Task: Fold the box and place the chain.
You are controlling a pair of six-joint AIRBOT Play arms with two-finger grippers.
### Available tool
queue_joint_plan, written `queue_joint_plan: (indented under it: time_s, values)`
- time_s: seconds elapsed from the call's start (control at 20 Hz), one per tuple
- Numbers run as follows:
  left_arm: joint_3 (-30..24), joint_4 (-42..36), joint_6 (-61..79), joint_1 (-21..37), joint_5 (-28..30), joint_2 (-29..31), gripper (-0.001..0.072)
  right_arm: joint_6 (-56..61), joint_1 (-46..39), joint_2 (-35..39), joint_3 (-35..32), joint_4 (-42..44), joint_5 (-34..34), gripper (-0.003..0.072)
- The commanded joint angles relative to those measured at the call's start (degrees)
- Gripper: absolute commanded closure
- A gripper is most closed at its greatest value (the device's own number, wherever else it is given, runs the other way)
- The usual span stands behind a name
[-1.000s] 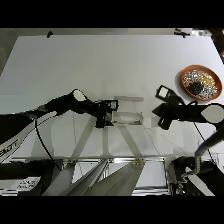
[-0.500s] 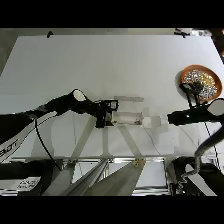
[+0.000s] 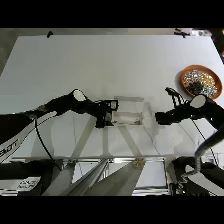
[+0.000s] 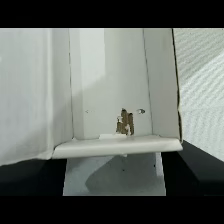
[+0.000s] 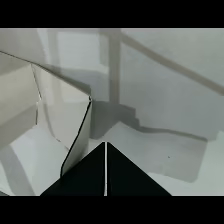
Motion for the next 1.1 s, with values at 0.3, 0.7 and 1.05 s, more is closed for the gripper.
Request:
queue_joint_plan:
  time_s: [0.3,0.7,1.05]
  values:
    - [0.0,0.0,0.0,0.0,0.0,0.0,0.0455,-7.0,2.4,-1.1,0.0,13.0,-0.7,0.0613]
    - [0.0,0.0,0.0,0.0,0.0,0.0,0.0455,-6.9,2.8,-1.1,0.5,14.7,1.6,0.0425]
    - [0.0,0.0,0.0,0.0,0.0,0.0,0.0455,-6.9,2.8,-1.1,5.0,12.7,7.0,0.0426]
